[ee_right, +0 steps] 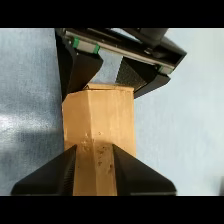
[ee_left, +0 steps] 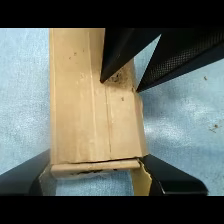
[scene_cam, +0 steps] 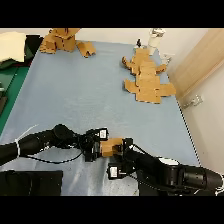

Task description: Fold the box.

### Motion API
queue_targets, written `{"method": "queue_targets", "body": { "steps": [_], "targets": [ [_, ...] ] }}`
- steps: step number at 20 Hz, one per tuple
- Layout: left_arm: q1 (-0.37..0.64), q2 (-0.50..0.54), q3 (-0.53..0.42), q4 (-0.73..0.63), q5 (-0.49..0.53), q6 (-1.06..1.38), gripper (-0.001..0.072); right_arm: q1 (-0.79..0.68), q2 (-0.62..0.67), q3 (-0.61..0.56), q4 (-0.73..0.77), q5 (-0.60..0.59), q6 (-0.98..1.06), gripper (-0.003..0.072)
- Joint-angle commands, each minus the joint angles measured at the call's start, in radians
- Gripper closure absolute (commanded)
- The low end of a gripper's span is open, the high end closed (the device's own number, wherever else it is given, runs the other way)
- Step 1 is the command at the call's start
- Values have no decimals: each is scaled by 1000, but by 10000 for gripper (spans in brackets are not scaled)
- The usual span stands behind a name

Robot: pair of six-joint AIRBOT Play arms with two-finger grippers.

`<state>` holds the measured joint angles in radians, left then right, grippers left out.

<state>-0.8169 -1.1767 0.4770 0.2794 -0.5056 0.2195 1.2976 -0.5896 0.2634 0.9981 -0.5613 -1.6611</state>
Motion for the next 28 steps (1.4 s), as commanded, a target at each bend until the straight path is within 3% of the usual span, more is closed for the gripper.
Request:
{"method": "queue_targets", "body": {
  "steps": [1,5,9,10,12,15,17,24,28],
  "targets": [
    [1,0,0,1,0,0,103,35,21,2,-27,-10,5,457],
    [1,0,0,1,0,0,103,75,35,2,-27,-67,4,509],
    [1,0,0,1,0,0,103,75,35,1,-64,-68,5,509],
    [1,0,0,1,0,0,103,75,35,1,-63,-67,5,488],
    [1,0,0,1,0,0,103,75,35,1,-63,-67,5,270],
    [1,0,0,1,0,0,103,68,34,1,-63,-68,5,269],
    [1,0,0,1,0,0,103,61,28,1,-51,-68,5,230],
    [1,0,0,1,0,0,103,56,-3,1,-88,-57,15,231],
    [1,0,0,1,0,0,103,56,-3,1,-203,-57,67,262]
  ]
}}
